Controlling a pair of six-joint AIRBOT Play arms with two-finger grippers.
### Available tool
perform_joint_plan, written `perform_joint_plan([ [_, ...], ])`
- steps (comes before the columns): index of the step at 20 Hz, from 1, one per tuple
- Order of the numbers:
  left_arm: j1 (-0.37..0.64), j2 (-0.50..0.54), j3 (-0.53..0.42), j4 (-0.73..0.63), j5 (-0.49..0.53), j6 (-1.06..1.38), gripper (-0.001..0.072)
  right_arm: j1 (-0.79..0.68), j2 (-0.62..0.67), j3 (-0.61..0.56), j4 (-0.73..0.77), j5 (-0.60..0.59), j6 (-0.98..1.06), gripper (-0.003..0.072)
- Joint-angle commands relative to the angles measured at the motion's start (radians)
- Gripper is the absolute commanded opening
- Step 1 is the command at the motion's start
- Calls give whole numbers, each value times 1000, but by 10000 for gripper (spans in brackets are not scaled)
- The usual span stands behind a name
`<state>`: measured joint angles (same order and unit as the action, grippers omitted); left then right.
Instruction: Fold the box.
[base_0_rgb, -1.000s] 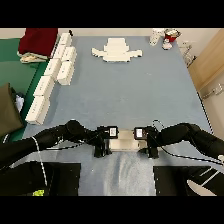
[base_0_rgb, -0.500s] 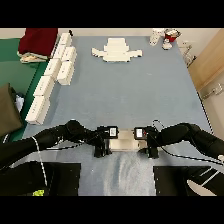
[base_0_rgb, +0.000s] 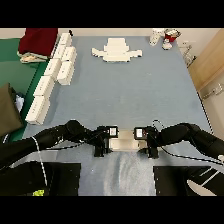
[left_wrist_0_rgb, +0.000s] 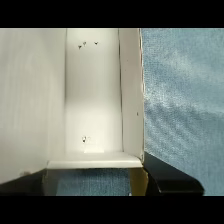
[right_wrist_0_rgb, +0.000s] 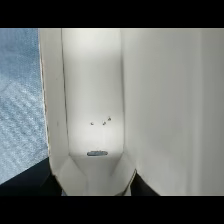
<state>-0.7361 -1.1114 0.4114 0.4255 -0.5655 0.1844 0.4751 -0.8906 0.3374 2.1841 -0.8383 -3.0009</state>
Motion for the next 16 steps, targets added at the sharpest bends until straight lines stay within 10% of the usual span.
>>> perform_joint_plan([
  [1,0,2,0,1,-2,1,435,1,0,0,0,0,0,500],
  [3,1,10,0,0,-2,-1,698,1,0,0,0,0,0,500],
  [16,2,34,0,31,0,-52,701,1,0,0,0,0,0,500],
])
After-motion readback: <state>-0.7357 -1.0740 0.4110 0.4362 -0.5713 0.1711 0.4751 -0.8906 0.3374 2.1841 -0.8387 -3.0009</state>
